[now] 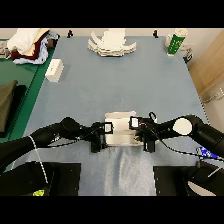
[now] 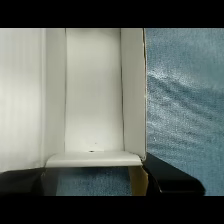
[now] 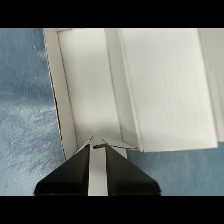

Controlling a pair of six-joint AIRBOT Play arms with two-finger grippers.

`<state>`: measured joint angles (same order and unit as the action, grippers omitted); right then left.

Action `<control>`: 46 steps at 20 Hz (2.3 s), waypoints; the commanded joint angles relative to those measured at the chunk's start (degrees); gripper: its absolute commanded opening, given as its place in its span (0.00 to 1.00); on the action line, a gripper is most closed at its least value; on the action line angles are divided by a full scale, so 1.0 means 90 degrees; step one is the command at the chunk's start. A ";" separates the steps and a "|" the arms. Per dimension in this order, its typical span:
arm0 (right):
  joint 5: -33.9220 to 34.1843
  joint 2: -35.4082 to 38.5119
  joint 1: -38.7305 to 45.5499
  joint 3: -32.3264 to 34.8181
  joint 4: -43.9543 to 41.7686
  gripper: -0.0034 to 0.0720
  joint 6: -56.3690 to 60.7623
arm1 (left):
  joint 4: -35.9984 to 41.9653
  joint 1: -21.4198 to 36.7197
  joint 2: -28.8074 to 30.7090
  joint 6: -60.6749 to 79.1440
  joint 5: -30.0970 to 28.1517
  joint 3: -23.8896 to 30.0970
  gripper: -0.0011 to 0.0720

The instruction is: Fold the box.

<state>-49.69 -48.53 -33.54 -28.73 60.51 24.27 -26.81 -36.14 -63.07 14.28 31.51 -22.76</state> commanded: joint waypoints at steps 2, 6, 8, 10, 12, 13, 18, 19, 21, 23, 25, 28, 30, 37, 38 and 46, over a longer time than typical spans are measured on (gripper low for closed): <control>0.0410 -0.0277 -0.0019 0.0000 -0.0639 0.32 -0.0372 | 0.0000 0.0005 0.0005 0.0005 -0.0002 -0.0005 0.67; 0.0406 -0.0432 -0.0017 0.0000 -0.0889 0.79 -0.0420 | 0.0000 0.0005 0.0005 0.0005 0.0000 -0.0002 0.67; 0.0330 -0.0418 -0.0017 0.0000 -0.0850 0.79 -0.0418 | 0.0000 0.0005 0.0005 0.0005 0.0000 -0.0005 0.67; 0.0255 -0.0376 -0.0017 0.0000 -0.0845 0.79 -0.0415 | 0.0000 0.0005 0.0005 0.0005 0.0000 -0.0005 0.67; 0.0204 -0.0323 -0.0017 0.0000 -0.0794 0.79 -0.0410 | 0.0000 0.0005 0.0005 0.0005 0.0000 -0.0005 0.67; 0.0170 -0.0294 -0.0017 0.0000 -0.0750 0.79 -0.0381 | 0.0000 0.0007 0.0005 0.0005 -0.0002 -0.0005 0.67; -0.0092 -0.0151 -0.0015 -0.0029 -0.0352 0.56 0.0551 | 0.0000 0.0005 0.0005 0.0005 0.0000 -0.0005 0.67; -0.0240 -0.0066 -0.0015 -0.0085 -0.0165 0.44 0.1171 | 0.0000 0.0007 0.0005 0.0005 -0.0002 -0.0002 0.67; -0.0619 0.0204 -0.0012 -0.0294 0.0391 0.24 0.2582 | 0.0000 0.0005 0.0005 0.0005 0.0000 -0.0005 0.67; -0.0860 0.0597 -0.0012 -0.0515 0.0884 0.15 0.3606 | 0.0000 0.0007 0.0005 0.0005 0.0000 -0.0005 0.67; -0.0869 0.1049 0.0015 -0.0631 0.1630 0.05 0.4726 | 0.0000 0.0005 0.0005 0.0005 0.0000 -0.0005 0.67; -0.1450 0.1302 0.0393 -0.0619 0.3626 0.04 0.7334 | 0.0000 0.0007 0.0005 0.0005 0.0000 -0.0005 0.67; -0.2130 0.1253 0.1013 -0.0617 0.4357 0.04 0.8408 | 0.0000 0.0005 0.0005 0.0005 0.0000 -0.0005 0.67; -0.1926 0.1110 0.2006 -0.0605 0.1154 0.05 0.3602 | 0.0002 0.0005 0.0005 0.0005 0.0000 -0.0005 0.67; -0.1851 0.0993 0.1960 -0.0573 0.0709 0.05 0.3252 | 0.0002 0.0005 0.0005 0.0005 0.0000 -0.0005 0.67; -0.1049 -0.0398 0.0835 -0.0284 0.0408 0.61 0.1447 | 0.0000 0.0005 0.0005 0.0005 0.0015 -0.0005 0.67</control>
<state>-62.08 -48.14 -23.22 -31.62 64.36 44.03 -26.79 -36.14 -63.09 14.33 31.53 -22.76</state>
